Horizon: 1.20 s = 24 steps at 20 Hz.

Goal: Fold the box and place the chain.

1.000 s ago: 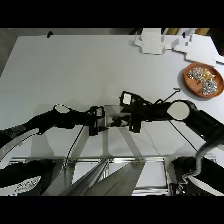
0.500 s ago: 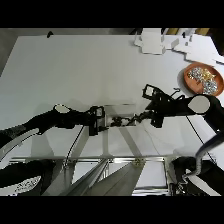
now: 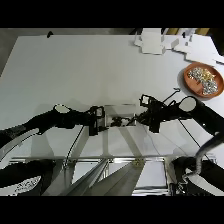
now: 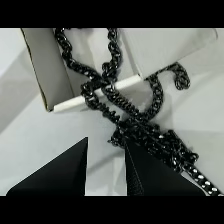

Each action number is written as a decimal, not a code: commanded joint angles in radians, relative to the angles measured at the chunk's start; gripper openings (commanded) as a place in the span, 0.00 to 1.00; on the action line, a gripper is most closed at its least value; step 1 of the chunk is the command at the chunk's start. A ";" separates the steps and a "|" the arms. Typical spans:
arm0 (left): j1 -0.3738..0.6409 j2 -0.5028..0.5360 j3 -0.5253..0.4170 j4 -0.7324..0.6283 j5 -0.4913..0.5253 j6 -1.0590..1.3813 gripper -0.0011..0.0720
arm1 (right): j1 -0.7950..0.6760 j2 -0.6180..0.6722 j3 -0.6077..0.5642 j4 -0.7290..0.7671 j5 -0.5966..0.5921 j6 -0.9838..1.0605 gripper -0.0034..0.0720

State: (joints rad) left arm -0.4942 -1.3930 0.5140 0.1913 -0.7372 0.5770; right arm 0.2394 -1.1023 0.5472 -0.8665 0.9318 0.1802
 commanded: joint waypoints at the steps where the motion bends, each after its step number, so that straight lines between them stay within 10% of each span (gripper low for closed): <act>1: 0.000 0.000 0.001 0.000 0.000 0.000 0.39 | -0.002 -0.045 -0.004 0.059 -0.010 -0.088 0.34; 18: 0.000 0.000 0.001 0.000 0.000 0.000 0.39 | -0.002 -0.144 -0.004 0.140 -0.062 -0.199 0.33; 24: 0.000 0.000 0.001 0.000 0.000 0.000 0.39 | -0.003 -0.123 -0.003 0.106 -0.069 -0.175 0.06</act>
State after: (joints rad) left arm -0.4942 -1.3930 0.5140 0.1913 -0.7372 0.5770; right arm 0.2375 -1.2396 0.5442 -0.7380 0.8646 -0.0227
